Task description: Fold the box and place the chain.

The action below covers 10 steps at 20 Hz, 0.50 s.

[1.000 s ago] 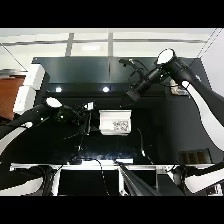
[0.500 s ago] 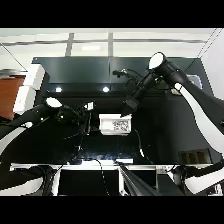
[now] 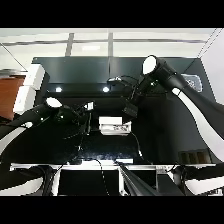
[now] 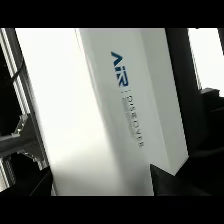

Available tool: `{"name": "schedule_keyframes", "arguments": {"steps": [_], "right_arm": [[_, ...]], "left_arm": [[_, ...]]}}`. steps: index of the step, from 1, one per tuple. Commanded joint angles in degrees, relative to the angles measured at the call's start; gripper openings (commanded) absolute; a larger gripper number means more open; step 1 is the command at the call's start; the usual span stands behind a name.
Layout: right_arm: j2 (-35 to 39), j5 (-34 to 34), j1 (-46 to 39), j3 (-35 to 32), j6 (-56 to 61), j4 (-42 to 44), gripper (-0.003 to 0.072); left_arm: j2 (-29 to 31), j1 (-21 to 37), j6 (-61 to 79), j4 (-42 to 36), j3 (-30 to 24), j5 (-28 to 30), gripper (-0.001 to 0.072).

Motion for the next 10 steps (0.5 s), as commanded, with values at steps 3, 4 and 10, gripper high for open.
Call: {"name": "schedule_keyframes", "arguments": {"steps": [3,4,10], "right_arm": [[1.22,-3.41,1.99,-1.9,0.0,-4.42,0.072],[1.22,-3.56,1.99,-1.9,0.0,-4.48,0.072],[2.62,-1.2,1.6,4.9,2.38,-3.61,0.072]], "left_arm": [[-0.04,-0.02,-0.02,0.0,0.04,0.02,0.0465],[-0.04,-0.02,-0.02,0.0,0.04,0.04,0.0465],[-0.04,-0.02,-0.02,0.0,0.04,0.02,0.0465]]}}
